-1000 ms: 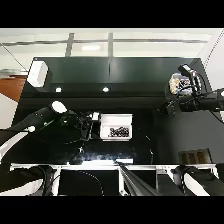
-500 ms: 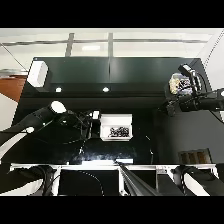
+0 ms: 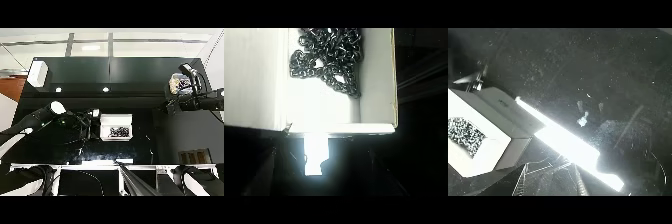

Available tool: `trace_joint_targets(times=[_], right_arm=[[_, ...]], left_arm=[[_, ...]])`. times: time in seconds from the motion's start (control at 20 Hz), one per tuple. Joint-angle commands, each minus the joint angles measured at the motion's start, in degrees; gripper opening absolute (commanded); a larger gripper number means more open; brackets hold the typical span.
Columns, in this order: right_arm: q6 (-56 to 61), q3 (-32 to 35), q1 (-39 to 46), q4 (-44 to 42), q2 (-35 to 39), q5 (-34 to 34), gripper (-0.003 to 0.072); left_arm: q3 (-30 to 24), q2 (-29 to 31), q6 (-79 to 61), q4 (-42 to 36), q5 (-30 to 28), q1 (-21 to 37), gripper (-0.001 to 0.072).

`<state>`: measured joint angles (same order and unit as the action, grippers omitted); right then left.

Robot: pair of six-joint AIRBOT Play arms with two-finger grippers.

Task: Fold the box and place the chain.

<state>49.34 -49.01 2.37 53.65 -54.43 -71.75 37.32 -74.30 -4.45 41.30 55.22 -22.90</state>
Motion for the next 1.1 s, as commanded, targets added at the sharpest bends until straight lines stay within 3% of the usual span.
trace_joint_targets(times=[0.0, 0.2, 0.55, 1.05], right_arm=[[0.0, 0.0, 0.0, 0.0, 0.0, 0.1, 0.0371], [0.0, 0.0, 0.0, 0.0, 0.0, 0.1, 0.037], [0.4, 0.0, 0.0, 0.0, 0.0, 0.1, 0.037], [0.4, 0.0, 0.0, 0.0, 0.0, 0.4, 0.037]], left_arm=[[-0.9, 1.7, 2.6, 1.4, 0.5, 0.0, 0.0699], [-4.0, 3.3, 3.0, 0.2, -3.9, -1.0, 0.0699], [-4.1, 3.3, 3.4, -0.4, -12.7, -7.1, 0.0699], [-4.1, 3.3, 3.1, -1.4, -12.8, -7.1, 0.07]])
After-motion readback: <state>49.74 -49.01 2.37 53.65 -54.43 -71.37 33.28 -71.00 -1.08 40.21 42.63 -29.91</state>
